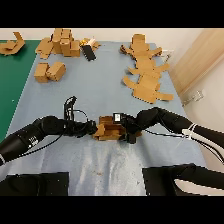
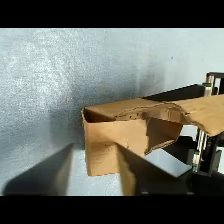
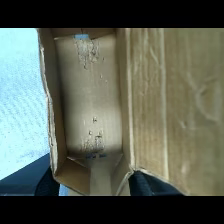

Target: Fold the box.

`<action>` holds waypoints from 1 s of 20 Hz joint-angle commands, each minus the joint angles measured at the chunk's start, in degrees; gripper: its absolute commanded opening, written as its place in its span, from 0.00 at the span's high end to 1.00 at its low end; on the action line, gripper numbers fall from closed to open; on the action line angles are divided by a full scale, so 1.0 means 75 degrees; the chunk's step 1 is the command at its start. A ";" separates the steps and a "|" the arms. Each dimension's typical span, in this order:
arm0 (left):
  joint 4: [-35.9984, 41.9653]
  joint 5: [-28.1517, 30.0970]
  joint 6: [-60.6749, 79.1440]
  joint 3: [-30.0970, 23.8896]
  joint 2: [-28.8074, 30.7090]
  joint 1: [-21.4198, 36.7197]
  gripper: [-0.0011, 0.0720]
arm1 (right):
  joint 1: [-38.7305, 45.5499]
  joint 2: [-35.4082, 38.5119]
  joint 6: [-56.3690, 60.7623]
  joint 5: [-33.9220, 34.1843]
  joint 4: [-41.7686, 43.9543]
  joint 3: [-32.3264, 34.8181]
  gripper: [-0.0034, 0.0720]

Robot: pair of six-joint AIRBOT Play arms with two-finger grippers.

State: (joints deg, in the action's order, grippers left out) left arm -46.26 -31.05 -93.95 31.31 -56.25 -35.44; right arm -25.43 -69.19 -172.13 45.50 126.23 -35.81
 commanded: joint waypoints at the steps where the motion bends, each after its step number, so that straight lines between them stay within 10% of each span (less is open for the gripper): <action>1: 0.0423 0.0023 0.0490 0.0009 -0.0064 -0.0108 0.23 | -0.0003 -0.0003 0.0003 -0.0006 0.0006 -0.0009 0.28; 20: 0.0052 0.0254 0.0437 0.0463 -0.0697 -0.0606 0.24 | -0.0003 -0.0003 0.0003 -0.0003 0.0029 -0.0009 0.28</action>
State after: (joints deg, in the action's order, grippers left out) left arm -43.24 -28.62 -89.71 33.17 -60.16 -38.76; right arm -25.43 -69.19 -172.13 45.50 126.41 -35.81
